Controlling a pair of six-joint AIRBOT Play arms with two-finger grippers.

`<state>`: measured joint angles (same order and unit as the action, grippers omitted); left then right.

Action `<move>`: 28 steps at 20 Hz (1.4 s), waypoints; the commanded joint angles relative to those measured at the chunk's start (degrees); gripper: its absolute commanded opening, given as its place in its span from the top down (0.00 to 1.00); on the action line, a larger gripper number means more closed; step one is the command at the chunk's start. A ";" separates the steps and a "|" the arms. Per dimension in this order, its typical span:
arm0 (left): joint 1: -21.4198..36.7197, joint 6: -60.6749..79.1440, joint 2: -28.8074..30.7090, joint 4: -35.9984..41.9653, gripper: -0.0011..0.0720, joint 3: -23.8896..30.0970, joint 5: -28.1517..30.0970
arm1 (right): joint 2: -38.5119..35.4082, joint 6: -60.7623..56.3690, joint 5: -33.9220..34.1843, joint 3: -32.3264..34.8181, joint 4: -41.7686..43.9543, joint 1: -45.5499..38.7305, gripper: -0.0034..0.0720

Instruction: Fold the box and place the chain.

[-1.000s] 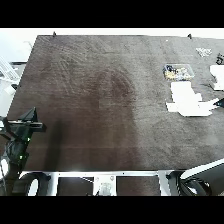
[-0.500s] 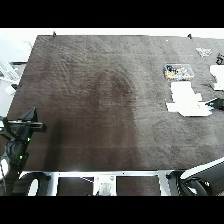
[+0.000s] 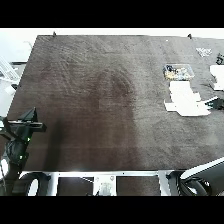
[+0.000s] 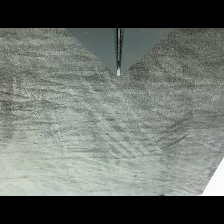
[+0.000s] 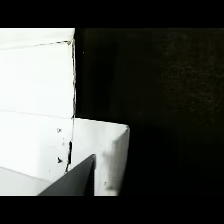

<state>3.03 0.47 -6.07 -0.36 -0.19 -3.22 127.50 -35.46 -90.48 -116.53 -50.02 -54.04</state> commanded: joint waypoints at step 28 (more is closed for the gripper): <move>0.02 0.00 0.02 0.00 0.96 0.00 0.00 | -34.67 8.28 4.39 64.74 31.54 26.34 0.96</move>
<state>3.01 0.45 -6.07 -0.36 -0.19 -3.25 101.12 -28.51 -95.53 -65.80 -22.76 -30.85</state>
